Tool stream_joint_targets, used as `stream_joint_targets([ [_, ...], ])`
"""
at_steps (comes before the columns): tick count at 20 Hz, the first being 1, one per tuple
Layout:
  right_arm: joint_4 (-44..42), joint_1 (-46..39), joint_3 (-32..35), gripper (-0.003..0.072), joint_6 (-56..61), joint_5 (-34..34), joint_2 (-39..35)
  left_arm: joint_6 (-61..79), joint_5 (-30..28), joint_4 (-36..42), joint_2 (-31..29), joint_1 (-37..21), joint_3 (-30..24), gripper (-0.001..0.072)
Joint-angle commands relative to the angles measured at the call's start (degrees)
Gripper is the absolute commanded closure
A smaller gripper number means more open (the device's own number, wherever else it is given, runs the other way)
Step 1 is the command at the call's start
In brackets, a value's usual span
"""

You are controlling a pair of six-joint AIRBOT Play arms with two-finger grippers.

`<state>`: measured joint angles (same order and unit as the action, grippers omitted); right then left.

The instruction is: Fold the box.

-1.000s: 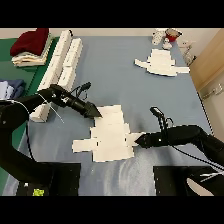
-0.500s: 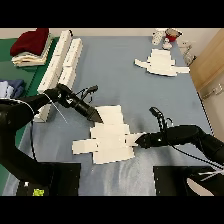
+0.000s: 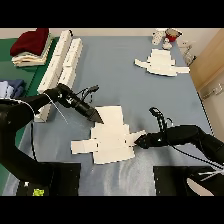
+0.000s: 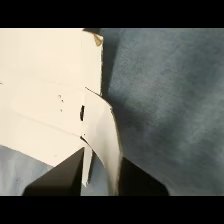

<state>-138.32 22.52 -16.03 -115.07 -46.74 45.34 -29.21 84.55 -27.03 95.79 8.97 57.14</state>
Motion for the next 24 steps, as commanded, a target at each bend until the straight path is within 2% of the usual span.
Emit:
stream_joint_targets([
  [1, 5.7, -0.02, -0.98, 0.0368, 0.02, 1.36, 0.0, 6.78, -0.13, 2.71, -0.57, 0.11, 0.35, 0.0699],
  [4, 20.15, -0.02, -4.55, 0.0368, 6.16, 1.9, 0.0, 19.02, -3.89, 6.6, -4.35, 1.88, 0.33, 0.0701],
  [7, 37.22, -0.02, -10.78, 0.0367, 17.03, 1.9, 0.0, 22.67, -11.67, 2.62, -9.97, 5.29, 0.31, 0.0702],
  [8, 41.18, -0.02, -13.27, 0.0243, 19.15, 1.77, -0.02, 22.91, -14.08, 0.33, -11.69, 6.4, 0.2, 0.0702],
  [9, 44.35, -0.02, -15.61, 0.0036, 21.27, 1.73, -0.02, 23.15, -16.68, -1.86, -13.55, 7.45, -0.13, 0.0702],
  [10, 48.02, -0.02, -18.03, -0.0007, 24.61, 1.66, -0.02, 24.33, -18.71, -2.69, -15.32, 8.26, -0.83, 0.0703],
  [13, 56.52, -0.02, -22.95, -0.0007, 33.75, 1.27, -0.02, 28.83, -24.04, -2.54, -21.77, 10.69, -4.31, 0.0703],
  [16, 57.83, -0.02, -23.41, -0.0006, 36.81, 1.22, 0.04, 33.66, -29.97, -1.42, -29.83, 14.58, -10.43, 0.0704],
  [19, 58.6, -0.02, -23.41, -0.0005, 40.41, 1.27, 0.07, 41.77, -40.54, 6.1, -38.14, 19.56, -19.5, 0.0704],
  [21, 58.86, -0.02, -23.41, -0.0005, 41.13, 1.27, 0.07, 46.6, -49.16, 7.67, -42.12, 23.34, -25.14, 0.0703],
  [24, 58.84, -0.02, -23.41, -0.0005, 41.68, 1.27, 0.07, 47.89, -57.18, 7.69, -43.43, 27.93, -30.47, 0.0702],
])
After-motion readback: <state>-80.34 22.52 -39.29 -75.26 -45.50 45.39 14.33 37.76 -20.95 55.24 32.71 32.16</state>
